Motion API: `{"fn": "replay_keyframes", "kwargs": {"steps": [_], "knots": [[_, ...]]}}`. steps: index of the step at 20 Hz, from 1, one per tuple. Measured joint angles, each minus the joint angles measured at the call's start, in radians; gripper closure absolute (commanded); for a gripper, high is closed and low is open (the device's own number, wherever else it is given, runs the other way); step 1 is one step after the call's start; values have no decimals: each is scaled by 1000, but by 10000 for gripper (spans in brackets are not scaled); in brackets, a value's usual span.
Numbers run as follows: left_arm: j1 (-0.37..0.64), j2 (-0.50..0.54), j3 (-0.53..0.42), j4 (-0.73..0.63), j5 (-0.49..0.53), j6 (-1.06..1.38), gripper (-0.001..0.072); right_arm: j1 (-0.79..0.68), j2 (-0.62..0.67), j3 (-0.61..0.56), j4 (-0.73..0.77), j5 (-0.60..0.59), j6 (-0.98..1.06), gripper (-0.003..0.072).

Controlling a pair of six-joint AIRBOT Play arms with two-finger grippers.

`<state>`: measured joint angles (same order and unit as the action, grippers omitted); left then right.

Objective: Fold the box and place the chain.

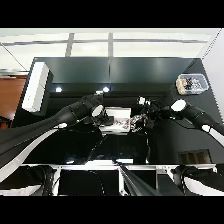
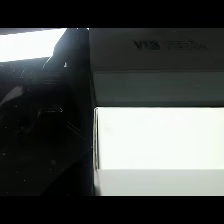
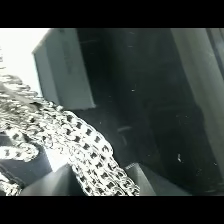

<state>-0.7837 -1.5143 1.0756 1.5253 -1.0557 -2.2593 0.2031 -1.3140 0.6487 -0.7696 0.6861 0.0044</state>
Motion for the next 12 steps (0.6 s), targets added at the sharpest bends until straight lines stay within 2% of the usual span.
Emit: {"fn": "replay_keyframes", "kwargs": {"steps": [6, 10, 12], "knots": [[0, 0, 0, 0, 0, 0, 677, 0, 43, -2, -19, 21, 173, 665], [0, 0, 0, 0, 0, 0, 677, -12, 140, 0, -7, 51, 321, 665], [0, 0, 0, 0, 0, 0, 677, -24, 203, 15, -5, 103, 400, 665]]}}
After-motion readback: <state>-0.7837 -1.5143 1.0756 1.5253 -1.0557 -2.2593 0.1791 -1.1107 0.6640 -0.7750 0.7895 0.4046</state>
